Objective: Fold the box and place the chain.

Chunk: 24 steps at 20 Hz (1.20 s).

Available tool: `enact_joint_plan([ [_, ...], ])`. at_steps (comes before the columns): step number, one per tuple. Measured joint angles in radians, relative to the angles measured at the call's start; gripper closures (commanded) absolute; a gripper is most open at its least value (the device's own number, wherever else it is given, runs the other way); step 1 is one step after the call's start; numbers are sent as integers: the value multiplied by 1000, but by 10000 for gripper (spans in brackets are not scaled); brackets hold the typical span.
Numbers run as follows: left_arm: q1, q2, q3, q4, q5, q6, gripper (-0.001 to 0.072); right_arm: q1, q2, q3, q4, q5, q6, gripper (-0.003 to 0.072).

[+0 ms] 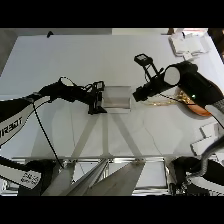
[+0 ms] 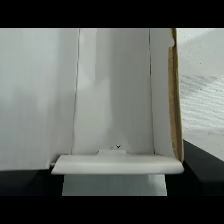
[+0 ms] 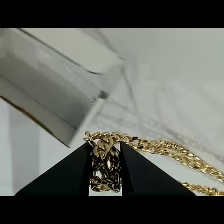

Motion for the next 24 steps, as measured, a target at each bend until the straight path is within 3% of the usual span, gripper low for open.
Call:
enact_joint_plan([
  [7, 0, 0, 0, 0, 0, 0, 390, 165, -5, 0, 3, -125, 46, 681],
  [14, 0, 0, 0, 0, 0, 0, 390, 266, -14, 1, 34, -323, 95, 680],
  [19, 0, 0, 0, 0, 0, 0, 390, 282, -102, 1, 27, -355, 121, 674],
  [20, 0, 0, 0, 0, 0, 0, 390, 283, -125, 1, 22, -354, 125, 613],
  [22, 0, 0, 0, 0, 0, 0, 390, 284, -156, 1, 17, -348, 137, 228],
  [24, 0, 0, 0, 0, 0, 0, 390, 283, -163, 1, 15, -343, 141, 231],
])
